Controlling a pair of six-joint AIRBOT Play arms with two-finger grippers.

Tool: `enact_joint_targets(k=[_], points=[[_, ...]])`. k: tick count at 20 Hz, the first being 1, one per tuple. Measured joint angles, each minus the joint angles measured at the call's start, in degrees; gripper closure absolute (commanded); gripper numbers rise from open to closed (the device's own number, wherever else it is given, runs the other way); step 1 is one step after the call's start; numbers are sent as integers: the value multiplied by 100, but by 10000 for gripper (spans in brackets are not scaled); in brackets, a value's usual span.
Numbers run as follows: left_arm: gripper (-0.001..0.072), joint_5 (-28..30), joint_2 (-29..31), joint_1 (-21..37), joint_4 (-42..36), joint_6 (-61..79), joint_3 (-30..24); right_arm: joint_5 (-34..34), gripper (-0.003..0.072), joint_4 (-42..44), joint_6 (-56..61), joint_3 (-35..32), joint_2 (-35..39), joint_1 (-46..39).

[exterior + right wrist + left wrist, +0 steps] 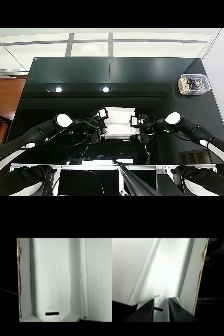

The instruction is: Fold the box and place the chain.

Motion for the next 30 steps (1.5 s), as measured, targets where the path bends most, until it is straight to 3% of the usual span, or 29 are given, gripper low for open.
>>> enact_joint_targets(k=[2,3,4,6,7,8,9,12,16,19,22,26,30], points=[[312,4,-13,-46,-20,111,0,0,493,0,-4,0,0,0],[377,22,-20,-70,-22,173,0,2,493,0,-4,0,0,0],[486,22,-24,-85,-24,205,0,2,493,0,-9,0,0,0],[359,-26,-28,-111,-31,275,0,2,493,0,-11,0,0,0],[395,-17,-28,-114,-31,280,2,4,493,-2,-11,0,0,0],[628,-24,-28,-116,-11,284,9,4,493,-2,-11,0,0,0],[684,-55,-11,-111,48,269,35,2,493,0,2,0,0,0],[684,-256,173,35,605,-341,229,-15,493,9,9,0,0,0],[684,-1010,868,647,2103,-1961,511,-13,493,9,7,0,0,0],[685,-1506,1478,1471,3018,-3442,555,-7,493,7,7,0,0,0],[684,-2085,1613,2476,3373,-5875,372,-7,493,7,7,0,0,0],[686,-2771,1182,3373,2159,-6848,-229,-4,493,4,4,0,0,0],[686,-2566,546,3193,1139,-6752,-527,-2,493,2,4,0,0,0]])
